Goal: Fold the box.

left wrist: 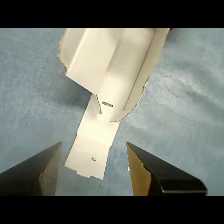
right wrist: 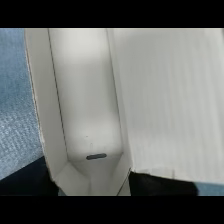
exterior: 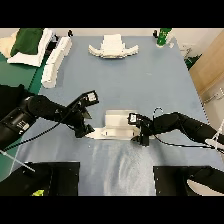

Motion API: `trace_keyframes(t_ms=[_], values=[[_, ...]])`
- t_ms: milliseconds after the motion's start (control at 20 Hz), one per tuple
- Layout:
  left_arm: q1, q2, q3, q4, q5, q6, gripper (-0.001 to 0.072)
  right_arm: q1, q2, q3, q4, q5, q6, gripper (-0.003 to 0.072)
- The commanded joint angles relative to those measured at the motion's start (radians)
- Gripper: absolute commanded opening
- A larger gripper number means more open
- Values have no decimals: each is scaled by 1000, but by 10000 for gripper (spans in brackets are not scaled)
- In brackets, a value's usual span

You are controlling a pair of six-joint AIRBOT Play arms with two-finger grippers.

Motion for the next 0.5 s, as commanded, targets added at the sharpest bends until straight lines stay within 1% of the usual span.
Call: trace_keyframes(t_ms=[0, 100, 250, 400, 450], values=[[23, -58, -66, -105, 38, 294, 609, 0, 0, 0, -1, 0, 0, 518], [14, -127, -82, -160, 50, 407, 608, 0, 0, 0, -1, 0, 0, 518], [-8, -222, -82, -195, 100, 453, 608, 0, 0, 0, -1, 0, 0, 518], [-37, -280, -82, -219, 147, 481, 606, 0, 0, 0, -1, 0, 0, 518], [-47, -292, -82, -228, 165, 495, 594, 0, 0, 0, -1, 0, 0, 518]])
